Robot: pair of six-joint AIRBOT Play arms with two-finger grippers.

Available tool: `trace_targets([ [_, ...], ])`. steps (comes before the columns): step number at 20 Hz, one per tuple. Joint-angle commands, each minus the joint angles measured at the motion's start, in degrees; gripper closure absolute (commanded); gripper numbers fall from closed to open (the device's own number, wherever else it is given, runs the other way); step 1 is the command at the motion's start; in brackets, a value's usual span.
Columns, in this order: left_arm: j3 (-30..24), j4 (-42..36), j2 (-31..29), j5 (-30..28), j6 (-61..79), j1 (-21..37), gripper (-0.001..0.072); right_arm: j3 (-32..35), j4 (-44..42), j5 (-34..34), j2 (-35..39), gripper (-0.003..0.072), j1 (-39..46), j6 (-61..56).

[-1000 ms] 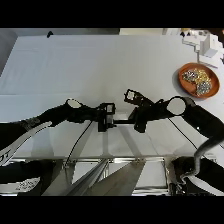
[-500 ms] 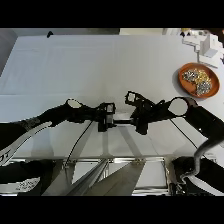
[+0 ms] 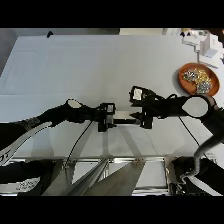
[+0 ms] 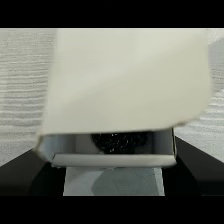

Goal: Fold the box and place the chain.

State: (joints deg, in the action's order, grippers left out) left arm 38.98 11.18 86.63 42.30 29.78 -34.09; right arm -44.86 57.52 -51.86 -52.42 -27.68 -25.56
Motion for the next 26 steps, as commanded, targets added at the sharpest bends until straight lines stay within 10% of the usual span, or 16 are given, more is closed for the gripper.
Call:
trace_targets([
  [1, 0.0, 0.0, 0.0, -0.1, 0.0, 0.0, 0.0456, -3.0, 1.0, -0.3, -1.7, 0.0396, 1.4, 0.6],
  [22, 0.0, 0.0, 0.0, -0.1, 0.0, 0.1, 0.0456, -2.7, -0.1, -4.4, -13.4, 0.0474, -2.0, 1.0],
  [26, 0.0, 0.0, 0.0, -0.1, 0.0, 0.0, 0.0456, -2.1, 0.8, -4.5, -13.4, 0.0591, -2.0, 0.3],
])
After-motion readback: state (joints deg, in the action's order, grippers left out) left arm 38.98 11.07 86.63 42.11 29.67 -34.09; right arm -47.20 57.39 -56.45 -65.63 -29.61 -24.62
